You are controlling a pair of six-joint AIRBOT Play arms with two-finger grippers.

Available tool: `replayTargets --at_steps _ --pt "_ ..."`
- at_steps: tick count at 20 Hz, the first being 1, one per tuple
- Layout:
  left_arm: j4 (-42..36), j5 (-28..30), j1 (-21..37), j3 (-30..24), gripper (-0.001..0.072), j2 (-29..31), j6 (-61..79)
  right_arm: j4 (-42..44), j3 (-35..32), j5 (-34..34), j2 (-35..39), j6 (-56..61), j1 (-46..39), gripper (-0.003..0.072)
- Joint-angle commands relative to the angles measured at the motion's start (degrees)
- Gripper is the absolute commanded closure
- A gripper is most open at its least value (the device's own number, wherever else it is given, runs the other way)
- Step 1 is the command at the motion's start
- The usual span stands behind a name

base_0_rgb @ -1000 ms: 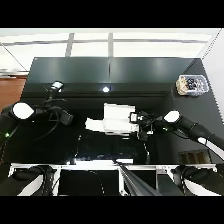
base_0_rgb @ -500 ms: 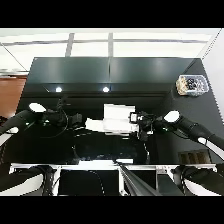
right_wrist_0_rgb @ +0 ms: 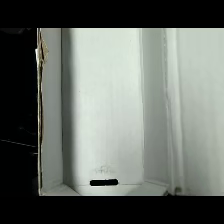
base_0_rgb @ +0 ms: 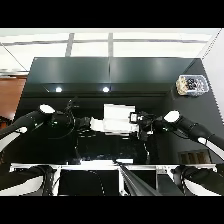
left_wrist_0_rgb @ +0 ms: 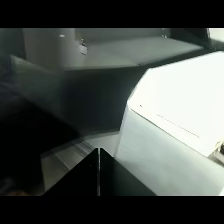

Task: Fold the box and place the chain.

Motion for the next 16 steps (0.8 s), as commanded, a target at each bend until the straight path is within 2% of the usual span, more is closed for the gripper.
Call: replayTargets --at_steps 1,2,3,8,13,16 --pt "-0.3 -0.8 -0.2 1.6 0.0421 -0.1 3.4 0.0 0.0 0.0 0.0 0.0 0.0 0.0498" --pt "-0.3 -0.8 -0.2 2.6 0.0226 -0.1 3.4 0.0 0.0 0.0 0.0 0.0 0.0 0.0498" --pt "-0.3 -1.1 -0.2 3.7 0.0137 -0.1 3.1 0.0 0.0 0.0 0.0 0.0 0.0 0.0498" --pt "0.0 -3.7 -1.0 8.3 0.0137 -0.1 3.2 0.0 0.0 0.0 0.0 0.0 0.0 0.0498" --pt "4.0 -5.0 -4.8 11.3 0.0139 -0.1 1.5 0.0 0.0 0.0 0.0 0.0 0.0 0.0498" --pt "4.3 -4.9 -8.0 12.4 0.0237 -0.1 -1.2 0.0 0.0 0.0 0.0 0.0 0.0 0.0499"
